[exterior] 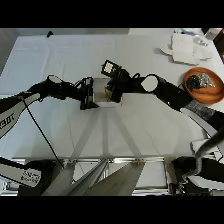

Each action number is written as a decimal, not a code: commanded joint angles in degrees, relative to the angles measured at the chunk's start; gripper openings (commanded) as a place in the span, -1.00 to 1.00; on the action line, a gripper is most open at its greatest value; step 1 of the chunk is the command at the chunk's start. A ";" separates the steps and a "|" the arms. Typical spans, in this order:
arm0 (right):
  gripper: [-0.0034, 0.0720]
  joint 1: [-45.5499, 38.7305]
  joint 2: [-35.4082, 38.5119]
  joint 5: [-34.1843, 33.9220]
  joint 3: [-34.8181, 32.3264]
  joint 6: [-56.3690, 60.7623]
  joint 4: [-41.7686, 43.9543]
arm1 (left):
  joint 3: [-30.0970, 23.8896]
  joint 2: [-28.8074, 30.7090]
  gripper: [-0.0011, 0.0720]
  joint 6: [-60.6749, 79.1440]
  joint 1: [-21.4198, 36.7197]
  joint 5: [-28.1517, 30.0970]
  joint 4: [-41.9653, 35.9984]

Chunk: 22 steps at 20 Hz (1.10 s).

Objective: Fold the box and place the chain.

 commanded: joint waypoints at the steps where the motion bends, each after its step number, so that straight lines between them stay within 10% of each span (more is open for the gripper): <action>1: 0.11 0.04 -0.39 2.45 0.02 0.57 -0.15 | 0.00 -0.02 0.11 0.00 0.00 0.00 0.02; 6: 0.11 -4.83 1.42 8.81 0.00 -0.04 -1.46 | 0.02 -0.02 0.11 0.00 0.00 0.00 0.02; 11: 0.11 -18.01 0.79 29.03 -0.11 -12.83 -0.96 | 0.00 -0.02 0.11 0.00 0.00 0.00 0.02; 22: 0.07 -23.30 -16.94 29.66 0.04 -43.30 17.49 | 0.00 -0.02 0.11 0.00 0.00 0.00 0.02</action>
